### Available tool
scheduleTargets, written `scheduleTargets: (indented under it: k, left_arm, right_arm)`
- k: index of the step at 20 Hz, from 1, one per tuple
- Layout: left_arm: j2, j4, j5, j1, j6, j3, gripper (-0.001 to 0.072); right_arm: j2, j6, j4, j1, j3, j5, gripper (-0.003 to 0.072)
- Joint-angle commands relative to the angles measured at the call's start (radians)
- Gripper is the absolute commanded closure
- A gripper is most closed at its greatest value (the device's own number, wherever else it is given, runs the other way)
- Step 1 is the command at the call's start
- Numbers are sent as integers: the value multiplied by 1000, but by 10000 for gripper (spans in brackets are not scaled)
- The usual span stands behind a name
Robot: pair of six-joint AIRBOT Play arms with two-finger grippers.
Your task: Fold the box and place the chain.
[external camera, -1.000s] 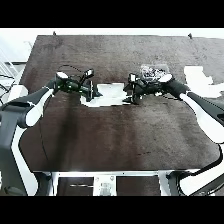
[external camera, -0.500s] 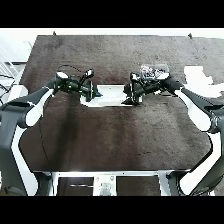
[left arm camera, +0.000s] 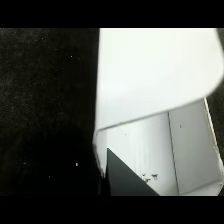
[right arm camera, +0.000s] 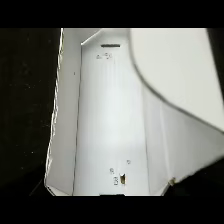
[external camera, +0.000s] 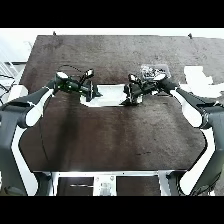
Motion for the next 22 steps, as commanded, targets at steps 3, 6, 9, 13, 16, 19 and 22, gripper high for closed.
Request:
scheduleTargets:
  k: [3, 6, 9, 13, 16, 19, 22]
  left_arm:
    - [0, 0, 0, 0, 0, 0, 689]
    - [0, 0, 0, 0, 0, 0, 689]
    - [0, 0, 0, 0, 0, 0, 690]
    - [0, 0, 0, 0, 0, 0, 689]
    - [0, 0, 0, 0, 0, 0, 689]
    - [0, 0, 0, 0, 0, 0, 689]
    - [0, 0, 0, 0, 0, 0, 690]
  right_arm:
    - [-40, 0, -3, 5, 29, 9, -14]
    - [-56, 0, -3, 6, 50, 9, -13]
    - [-66, 0, -4, 12, 60, 8, -13]
    - [-73, 0, -3, 15, 66, 8, 9]
    - [-75, 0, -3, 15, 66, 7, 35]
    - [-75, 0, -5, 16, 66, 6, 57]
    - [-75, 0, -11, 16, 66, 7, 91]
